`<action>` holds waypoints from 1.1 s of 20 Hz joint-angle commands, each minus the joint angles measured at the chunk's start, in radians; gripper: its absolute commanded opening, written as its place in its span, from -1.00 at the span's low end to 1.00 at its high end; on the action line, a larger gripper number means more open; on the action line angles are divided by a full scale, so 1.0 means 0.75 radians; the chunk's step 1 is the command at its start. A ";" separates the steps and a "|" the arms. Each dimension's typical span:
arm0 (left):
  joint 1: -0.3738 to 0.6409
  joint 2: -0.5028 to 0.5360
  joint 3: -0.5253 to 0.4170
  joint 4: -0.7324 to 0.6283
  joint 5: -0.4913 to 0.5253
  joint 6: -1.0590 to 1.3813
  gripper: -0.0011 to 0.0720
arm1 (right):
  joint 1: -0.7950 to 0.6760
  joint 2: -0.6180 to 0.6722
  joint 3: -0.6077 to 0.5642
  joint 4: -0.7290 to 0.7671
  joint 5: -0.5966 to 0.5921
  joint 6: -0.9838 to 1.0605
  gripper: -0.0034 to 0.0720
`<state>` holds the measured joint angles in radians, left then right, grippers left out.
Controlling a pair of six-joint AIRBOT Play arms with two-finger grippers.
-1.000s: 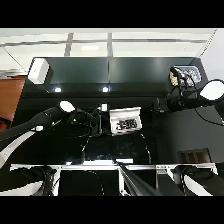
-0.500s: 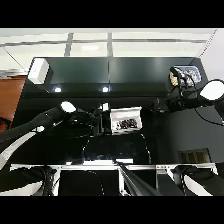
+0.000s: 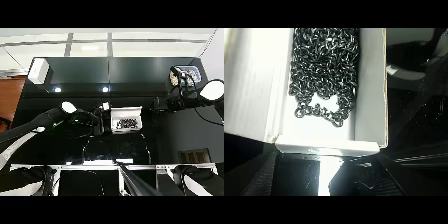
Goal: Fold the box and place the chain.
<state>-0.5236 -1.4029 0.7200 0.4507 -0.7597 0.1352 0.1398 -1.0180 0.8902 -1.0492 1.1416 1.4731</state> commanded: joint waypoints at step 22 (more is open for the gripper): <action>-0.035 -0.054 0.075 -0.049 0.026 0.103 -0.03 | 0.095 -0.065 0.000 0.083 -0.540 -0.001 0.97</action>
<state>-0.5491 -1.4425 0.7753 0.4118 -0.7422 0.2138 0.1837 -1.0367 0.8902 -1.0195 0.9371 1.4723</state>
